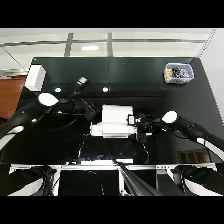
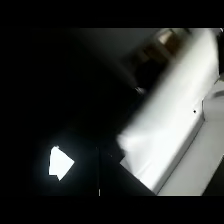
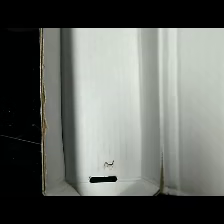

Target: Fold the box and place the chain.

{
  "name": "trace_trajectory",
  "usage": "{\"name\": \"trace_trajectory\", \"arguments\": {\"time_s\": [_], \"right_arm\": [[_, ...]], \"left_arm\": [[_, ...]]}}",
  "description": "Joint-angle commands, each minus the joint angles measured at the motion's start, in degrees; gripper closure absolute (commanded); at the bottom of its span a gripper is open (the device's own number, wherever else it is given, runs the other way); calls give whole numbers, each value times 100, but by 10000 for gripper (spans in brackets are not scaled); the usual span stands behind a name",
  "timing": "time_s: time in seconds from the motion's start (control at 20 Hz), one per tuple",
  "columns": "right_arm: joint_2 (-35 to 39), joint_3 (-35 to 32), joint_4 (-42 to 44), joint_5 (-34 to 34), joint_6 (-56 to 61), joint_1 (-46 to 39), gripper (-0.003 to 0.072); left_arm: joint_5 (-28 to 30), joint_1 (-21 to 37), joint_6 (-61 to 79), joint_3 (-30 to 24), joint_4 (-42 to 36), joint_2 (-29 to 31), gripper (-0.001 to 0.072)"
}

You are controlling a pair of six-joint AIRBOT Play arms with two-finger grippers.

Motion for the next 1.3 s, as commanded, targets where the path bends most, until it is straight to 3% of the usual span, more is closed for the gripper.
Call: {"name": "trace_trajectory", "arguments": {"time_s": [0.0,0.15,0.3,0.55,0.75,1.15,1.2,1.25], "right_arm": [[-4,2,0,0,0,2,558],[-4,2,0,0,0,2,558],[-4,2,0,0,0,2,558],[-4,2,0,0,0,2,558],[-4,2,0,0,0,2,558],[-4,2,2,2,0,2,558],[-4,2,0,0,0,2,558],[-4,2,0,0,0,2,558]], "left_arm": [[146,455,-431,-472,378,1165,686],[-446,442,-433,-1027,-581,1215,687],[-525,-70,-433,-1001,-643,914,687],[-555,-651,-459,-824,433,343,688],[-520,-570,-739,-791,1281,271,687],[-540,-404,-680,-793,2116,271,686],[-516,-400,-439,-793,2122,271,679],[-498,-402,-57,-793,2070,271,596]]}}
